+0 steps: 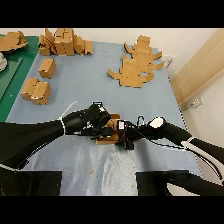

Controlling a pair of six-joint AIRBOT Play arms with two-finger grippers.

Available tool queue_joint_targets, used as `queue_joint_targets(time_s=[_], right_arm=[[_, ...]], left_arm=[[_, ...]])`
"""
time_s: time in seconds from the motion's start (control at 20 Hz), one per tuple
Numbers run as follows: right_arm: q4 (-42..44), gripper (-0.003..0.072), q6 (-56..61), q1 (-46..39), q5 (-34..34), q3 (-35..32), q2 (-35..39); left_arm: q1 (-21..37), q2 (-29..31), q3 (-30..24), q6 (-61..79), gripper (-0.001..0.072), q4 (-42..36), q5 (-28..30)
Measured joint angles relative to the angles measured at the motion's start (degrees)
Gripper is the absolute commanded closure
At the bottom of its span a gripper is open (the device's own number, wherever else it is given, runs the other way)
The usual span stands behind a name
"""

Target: Fold the box.

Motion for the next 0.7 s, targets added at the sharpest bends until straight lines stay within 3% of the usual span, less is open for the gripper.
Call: queue_joint_targets(time_s=[0.2,0.25,0.3,0.35,0.7], right_arm=[[0.00,0.0217,-0.04,0.00,0.04,0.02,0.00],[0.00,0.0217,-0.04,0.00,0.07,0.02,0.00],[0.00,0.0218,-0.02,0.00,0.09,0.02,0.00],[0.00,0.0218,-0.02,0.00,0.11,0.02,0.00],[0.00,0.0217,-0.02,0.00,0.13,0.00,-0.02]], left_arm=[[0.00,0.00,0.00,0.02,0.0696,-0.28,-0.63],[0.00,0.00,0.00,0.04,0.0594,-0.31,-0.70],[0.00,0.02,0.07,0.22,0.0278,-0.24,-0.92],[0.00,0.07,0.24,0.26,0.0191,-0.17,-1.49],[0.07,1.57,1.46,0.28,0.0173,-0.09,-2.58]])
